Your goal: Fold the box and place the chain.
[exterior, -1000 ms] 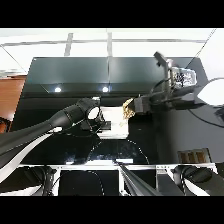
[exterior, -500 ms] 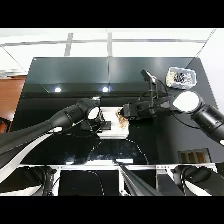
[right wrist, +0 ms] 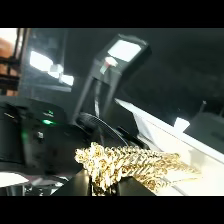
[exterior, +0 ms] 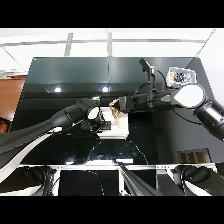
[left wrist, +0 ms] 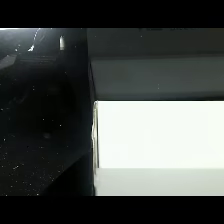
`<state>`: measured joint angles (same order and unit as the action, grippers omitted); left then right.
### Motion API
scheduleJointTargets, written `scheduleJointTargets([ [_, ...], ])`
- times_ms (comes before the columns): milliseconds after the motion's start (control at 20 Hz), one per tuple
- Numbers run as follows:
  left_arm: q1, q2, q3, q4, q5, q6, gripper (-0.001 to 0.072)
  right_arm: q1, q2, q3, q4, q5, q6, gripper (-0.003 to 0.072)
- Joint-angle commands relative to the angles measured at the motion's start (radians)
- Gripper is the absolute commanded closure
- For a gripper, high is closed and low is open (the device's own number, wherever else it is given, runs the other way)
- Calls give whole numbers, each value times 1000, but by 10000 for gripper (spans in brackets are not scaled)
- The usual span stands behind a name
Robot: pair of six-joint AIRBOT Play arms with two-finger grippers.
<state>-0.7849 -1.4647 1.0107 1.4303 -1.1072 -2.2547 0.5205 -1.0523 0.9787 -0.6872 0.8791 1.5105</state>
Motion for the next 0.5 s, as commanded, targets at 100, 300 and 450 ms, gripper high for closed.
scheduleJointTargets([
  [100, 0, 0, 1, 0, -1, 0, 681, 3, 0, 22, -49, 44, 1, 670],
  [300, 0, 0, 1, 0, 0, 0, 681, 5, -3, -37, -167, 74, 53, 670],
  [450, 0, 0, 1, 0, 0, 0, 681, 24, -3, -144, -177, 15, 84, 669],
])
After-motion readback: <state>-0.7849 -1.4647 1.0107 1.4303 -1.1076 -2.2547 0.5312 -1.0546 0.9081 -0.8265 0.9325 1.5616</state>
